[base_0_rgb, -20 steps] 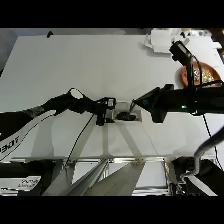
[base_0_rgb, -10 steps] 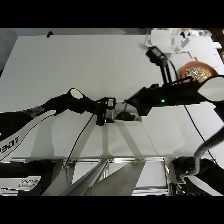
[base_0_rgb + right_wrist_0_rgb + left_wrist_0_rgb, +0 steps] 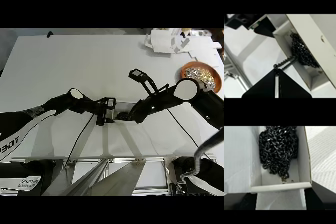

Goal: Fold the box and place the chain.

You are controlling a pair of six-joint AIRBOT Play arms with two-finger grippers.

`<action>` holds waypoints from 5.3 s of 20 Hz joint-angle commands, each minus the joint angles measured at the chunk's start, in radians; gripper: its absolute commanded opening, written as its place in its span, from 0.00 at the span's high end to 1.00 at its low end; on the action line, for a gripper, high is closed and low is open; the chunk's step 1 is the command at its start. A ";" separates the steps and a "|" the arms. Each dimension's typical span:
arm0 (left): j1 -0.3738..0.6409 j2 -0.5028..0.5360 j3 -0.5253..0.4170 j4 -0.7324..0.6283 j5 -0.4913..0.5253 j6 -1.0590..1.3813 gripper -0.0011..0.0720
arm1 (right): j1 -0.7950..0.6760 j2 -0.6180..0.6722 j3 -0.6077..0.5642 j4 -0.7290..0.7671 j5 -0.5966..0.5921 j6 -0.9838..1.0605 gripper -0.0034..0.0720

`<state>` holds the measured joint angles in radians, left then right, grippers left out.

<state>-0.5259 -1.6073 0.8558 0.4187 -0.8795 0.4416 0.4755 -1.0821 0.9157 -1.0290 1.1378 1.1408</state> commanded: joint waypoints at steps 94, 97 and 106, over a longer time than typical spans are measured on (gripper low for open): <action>0.000 0.001 0.000 0.000 0.000 0.000 0.64 | 0.135 -0.142 0.018 -0.090 -0.120 -0.694 0.76; 0.000 0.001 0.000 0.000 0.000 0.000 0.64 | 0.135 -0.148 0.018 -0.088 -0.150 -0.680 0.93; 0.000 0.001 0.000 0.000 0.000 0.000 0.64 | 0.135 -0.212 0.015 -0.092 -0.118 -0.620 0.93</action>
<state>-0.5259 -1.6073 0.8558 0.4191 -0.8791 0.4419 0.6106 -1.2854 0.9329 -1.1172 0.9909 0.5087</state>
